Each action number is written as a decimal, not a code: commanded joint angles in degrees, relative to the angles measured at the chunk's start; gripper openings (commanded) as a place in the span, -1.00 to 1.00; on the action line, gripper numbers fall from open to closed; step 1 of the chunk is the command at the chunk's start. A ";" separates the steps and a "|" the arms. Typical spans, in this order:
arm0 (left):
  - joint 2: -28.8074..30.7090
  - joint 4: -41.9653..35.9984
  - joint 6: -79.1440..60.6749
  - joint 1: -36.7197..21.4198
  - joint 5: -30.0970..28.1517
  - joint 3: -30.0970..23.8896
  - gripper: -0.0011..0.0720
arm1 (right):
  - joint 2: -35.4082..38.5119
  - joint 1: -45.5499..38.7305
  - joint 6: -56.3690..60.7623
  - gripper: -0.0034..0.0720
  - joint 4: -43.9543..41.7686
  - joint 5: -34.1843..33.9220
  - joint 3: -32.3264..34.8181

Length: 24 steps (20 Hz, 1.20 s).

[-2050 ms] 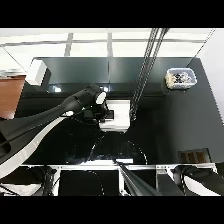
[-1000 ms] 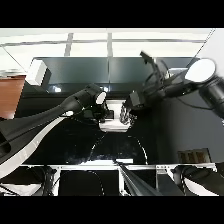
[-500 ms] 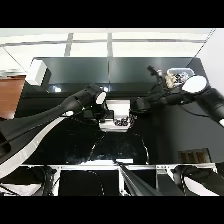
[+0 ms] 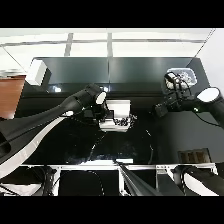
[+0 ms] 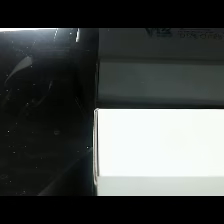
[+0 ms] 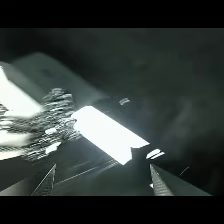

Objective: Fold the box and place the chain.

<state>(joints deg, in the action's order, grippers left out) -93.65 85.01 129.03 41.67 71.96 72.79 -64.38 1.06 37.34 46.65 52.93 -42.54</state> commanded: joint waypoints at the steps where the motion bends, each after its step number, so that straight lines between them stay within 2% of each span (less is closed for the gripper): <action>1: -0.04 0.02 0.00 -0.04 -0.35 0.04 -0.89 | -1.99 4.02 -21.33 1.00 0.79 -9.97 1.86; 3: -0.04 0.00 0.00 -0.02 -0.31 0.04 -0.89 | -4.42 6.25 -33.75 1.00 0.33 -10.93 1.86; 6: -0.04 0.02 -0.02 -0.04 -0.17 0.04 -0.89 | -6.93 7.69 -43.67 1.00 0.13 -8.90 1.86; 10: -0.04 0.02 -0.02 -0.04 -0.13 0.04 -0.89 | -7.41 8.02 -52.92 1.00 -9.01 -5.62 1.86; 16: -0.04 0.00 -0.04 -0.02 0.28 0.04 -0.89 | -10.88 14.34 -58.12 1.00 -10.91 -5.09 1.86; 24: -0.04 0.02 -0.04 -0.04 0.09 0.04 -0.89 | -13.46 15.17 -56.48 1.00 -13.75 -5.64 1.86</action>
